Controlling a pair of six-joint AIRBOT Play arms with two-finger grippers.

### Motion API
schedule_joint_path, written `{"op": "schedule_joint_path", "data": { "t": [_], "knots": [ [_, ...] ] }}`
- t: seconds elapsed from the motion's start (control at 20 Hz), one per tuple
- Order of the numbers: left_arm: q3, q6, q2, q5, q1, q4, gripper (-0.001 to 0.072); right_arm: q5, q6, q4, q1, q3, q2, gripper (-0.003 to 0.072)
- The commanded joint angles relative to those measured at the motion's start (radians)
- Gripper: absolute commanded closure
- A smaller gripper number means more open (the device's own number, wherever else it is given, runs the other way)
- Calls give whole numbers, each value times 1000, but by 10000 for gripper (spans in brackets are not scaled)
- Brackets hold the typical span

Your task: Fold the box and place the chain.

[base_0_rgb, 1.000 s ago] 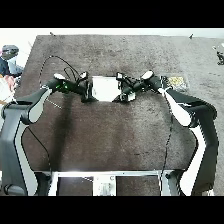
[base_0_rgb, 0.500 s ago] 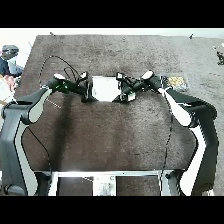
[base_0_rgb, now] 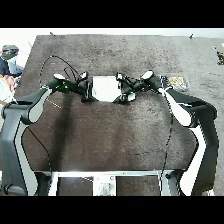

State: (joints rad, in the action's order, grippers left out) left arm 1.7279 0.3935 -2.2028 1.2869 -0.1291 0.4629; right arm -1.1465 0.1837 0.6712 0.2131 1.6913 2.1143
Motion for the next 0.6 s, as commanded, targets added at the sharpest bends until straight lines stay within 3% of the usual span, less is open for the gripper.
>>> {"op": "schedule_joint_path", "data": {
  "t": [0.0,0.2,0.55],
  "knots": [
    [0,0,1,3,1,0,191,-2,-9,69,-1,0,-14,-34],
    [0,0,1,3,1,0,191,-2,-61,142,-3,0,-60,-34],
    [0,0,1,3,1,0,191,-74,-137,144,-57,0,-90,-34]
  ]
}}
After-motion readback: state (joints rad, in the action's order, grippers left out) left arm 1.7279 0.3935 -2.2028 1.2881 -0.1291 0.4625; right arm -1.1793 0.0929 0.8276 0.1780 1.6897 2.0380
